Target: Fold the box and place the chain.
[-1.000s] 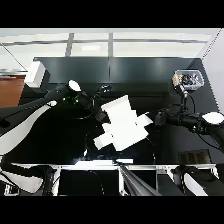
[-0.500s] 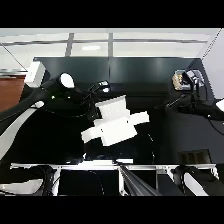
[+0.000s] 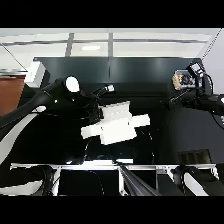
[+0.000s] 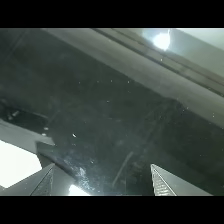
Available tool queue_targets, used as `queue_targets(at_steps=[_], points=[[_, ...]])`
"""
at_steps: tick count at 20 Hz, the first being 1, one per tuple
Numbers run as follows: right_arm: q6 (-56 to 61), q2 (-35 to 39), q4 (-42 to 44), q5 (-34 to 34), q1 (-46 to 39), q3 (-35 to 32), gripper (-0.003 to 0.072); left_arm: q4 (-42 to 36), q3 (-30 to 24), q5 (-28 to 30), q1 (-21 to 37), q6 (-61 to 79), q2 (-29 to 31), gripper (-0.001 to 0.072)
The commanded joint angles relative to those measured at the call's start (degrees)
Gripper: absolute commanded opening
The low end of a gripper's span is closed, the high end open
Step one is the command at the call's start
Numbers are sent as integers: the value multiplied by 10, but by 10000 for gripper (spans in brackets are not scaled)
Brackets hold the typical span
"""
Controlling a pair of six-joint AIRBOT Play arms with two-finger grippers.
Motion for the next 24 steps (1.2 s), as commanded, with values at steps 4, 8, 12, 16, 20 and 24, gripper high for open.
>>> queue_targets(at_steps=[4,8,12,16,20,24], points=[[1,0,-45,-1,0,1,691,17,-24,64,-10,14,42,20],[-77,-1,-57,2,2,-12,690,20,-40,101,-10,113,44,22],[-167,-1,-56,5,20,-45,690,42,-40,121,-10,180,20,23],[-195,-19,-21,-4,52,-89,691,23,-40,120,-11,180,7,24],[-224,-45,-5,14,110,-94,691,10,-40,111,-12,180,-14,24],[-327,-46,-6,-9,159,-95,659,-10,-40,104,-12,179,-25,24]])
